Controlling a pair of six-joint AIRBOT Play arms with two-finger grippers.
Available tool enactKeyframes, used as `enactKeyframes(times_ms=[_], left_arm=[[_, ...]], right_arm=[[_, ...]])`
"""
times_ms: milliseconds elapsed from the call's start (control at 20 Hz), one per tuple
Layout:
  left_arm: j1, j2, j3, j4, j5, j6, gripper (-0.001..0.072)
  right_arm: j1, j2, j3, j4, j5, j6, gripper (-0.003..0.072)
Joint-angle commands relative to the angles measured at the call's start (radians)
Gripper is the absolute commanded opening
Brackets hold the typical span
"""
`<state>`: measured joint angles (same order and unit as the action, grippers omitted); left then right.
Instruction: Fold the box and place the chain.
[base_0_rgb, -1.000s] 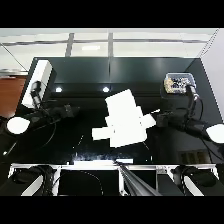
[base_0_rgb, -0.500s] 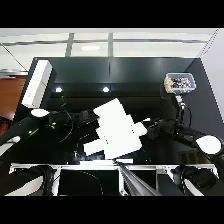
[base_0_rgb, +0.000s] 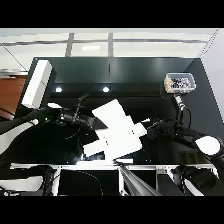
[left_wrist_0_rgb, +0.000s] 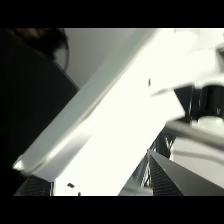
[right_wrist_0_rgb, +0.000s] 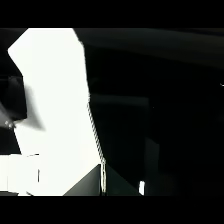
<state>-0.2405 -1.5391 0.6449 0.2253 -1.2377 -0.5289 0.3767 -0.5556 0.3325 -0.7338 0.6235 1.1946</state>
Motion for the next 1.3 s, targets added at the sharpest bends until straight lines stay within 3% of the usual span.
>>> enactKeyframes(times_ms=[0,100,200,350,600,750,850,900,950,1050,1100,1250], left_arm=[[-0.004,-0.041,0.053,0.103,-0.092,0.099,0.0664],[-0.006,-0.041,0.074,0.154,-0.09,0.105,0.059],[-0.018,-0.041,0.079,0.164,-0.09,0.137,0.0468],[-0.038,-0.041,0.079,0.15,-0.056,0.159,0.0402],[-0.058,-0.041,0.079,0.125,-0.02,0.16,0.0401],[-0.072,-0.041,0.079,0.126,-0.016,0.159,0.0319],[-0.077,-0.041,0.079,0.129,-0.021,0.159,0.0078],[-0.077,-0.041,0.08,0.134,-0.027,0.159,0.0031],[-0.072,-0.041,0.08,0.139,-0.034,0.159,0.0032],[-0.049,-0.041,0.083,0.145,-0.062,0.159,0.0031],[-0.032,-0.041,0.087,0.153,-0.08,0.159,0.0029],[0.008,-0.017,0.126,0.233,-0.112,0.159,0.0026]], right_arm=[[0.001,0.0,0.0,0.0,0.0,0.013,0.0018],[0.001,0.0,0.0,0.0,0.0,0.016,0.0018],[0.001,0.0,0.0,0.0,-0.001,0.018,0.0018],[0.001,0.0,0.0,0.0,-0.002,0.018,0.0018],[0.001,0.0,0.0,0.0,-0.002,0.019,0.0018],[0.001,0.0,0.0,0.0,-0.002,0.019,0.0018],[0.001,0.0,0.0,0.0,-0.001,0.019,0.0018],[0.001,0.0,0.0,-0.001,-0.001,0.023,0.0023],[-0.002,0.0,0.0,-0.008,-0.001,0.022,0.0076],[-0.045,0.0,0.026,-0.055,0.024,0.059,0.053],[-0.08,0.0,0.06,-0.106,0.06,0.062,0.064],[-0.196,0.0,0.222,-0.333,0.212,0.062,0.0639]])
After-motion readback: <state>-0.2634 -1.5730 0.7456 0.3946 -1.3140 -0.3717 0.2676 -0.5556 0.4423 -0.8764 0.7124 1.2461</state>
